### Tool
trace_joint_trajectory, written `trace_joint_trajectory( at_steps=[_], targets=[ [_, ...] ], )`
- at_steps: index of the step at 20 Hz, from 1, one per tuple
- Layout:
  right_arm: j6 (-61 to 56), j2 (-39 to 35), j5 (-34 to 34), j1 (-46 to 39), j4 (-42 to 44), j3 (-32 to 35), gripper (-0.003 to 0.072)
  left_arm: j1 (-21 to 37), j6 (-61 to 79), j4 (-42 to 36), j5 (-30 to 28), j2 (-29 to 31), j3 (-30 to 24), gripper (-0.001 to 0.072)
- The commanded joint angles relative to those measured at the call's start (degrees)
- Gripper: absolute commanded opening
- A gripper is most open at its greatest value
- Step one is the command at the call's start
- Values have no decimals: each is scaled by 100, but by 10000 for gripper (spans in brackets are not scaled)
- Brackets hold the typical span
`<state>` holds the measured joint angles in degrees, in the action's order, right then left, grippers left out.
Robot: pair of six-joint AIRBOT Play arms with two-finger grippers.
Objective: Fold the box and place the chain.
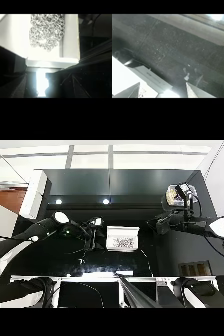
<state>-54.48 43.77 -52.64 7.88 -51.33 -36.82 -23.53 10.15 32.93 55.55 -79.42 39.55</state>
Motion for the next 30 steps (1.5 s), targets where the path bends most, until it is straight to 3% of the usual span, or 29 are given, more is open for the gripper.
trace_joint_trajectory(
  at_steps=[1, 30],
  targets=[
    [0, 0, -35, 0, 2, 0, 703, -22, -11, 0, 17, -11, 31, 707],
    [0, 0, -114, 0, -170, 0, 703, -435, -313, -57, -149, -17, 219, 709]
  ],
)
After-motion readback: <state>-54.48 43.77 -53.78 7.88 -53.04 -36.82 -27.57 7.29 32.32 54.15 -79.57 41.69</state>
